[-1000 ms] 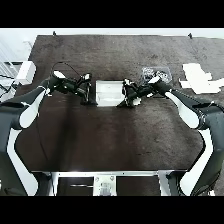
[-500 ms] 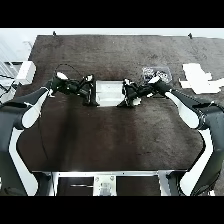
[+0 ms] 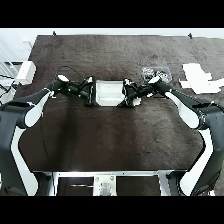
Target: Fold the box and place the chain.
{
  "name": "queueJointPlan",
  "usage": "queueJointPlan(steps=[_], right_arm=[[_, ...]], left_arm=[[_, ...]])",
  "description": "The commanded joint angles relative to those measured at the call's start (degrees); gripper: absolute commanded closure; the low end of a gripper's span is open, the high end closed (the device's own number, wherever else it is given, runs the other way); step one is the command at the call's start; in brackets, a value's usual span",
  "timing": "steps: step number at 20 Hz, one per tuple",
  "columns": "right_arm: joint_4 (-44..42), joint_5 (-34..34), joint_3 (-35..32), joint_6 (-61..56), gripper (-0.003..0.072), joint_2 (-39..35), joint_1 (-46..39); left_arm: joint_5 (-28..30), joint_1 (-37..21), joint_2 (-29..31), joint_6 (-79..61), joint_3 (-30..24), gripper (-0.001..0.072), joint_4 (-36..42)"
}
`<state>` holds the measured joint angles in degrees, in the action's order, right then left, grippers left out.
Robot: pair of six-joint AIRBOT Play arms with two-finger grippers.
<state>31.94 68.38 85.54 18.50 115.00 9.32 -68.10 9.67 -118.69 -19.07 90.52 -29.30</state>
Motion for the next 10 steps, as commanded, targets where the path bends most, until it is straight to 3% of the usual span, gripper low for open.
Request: queueJointPlan(steps=[1, 10], right_arm=[[0.0, 0.1, 0.0, 0.0, 0.0098, 0.0, 0.0], [0.0, 0.1, 0.0, 0.0, 0.0098, 0.0, 0.0]], left_arm=[[-0.2, 0.0, -0.2, -1.0, 0.0, -0.0011, 0.2], [-1.2, 0.3, -0.3, -4.8, 0.0, -0.0002, 0.2]])
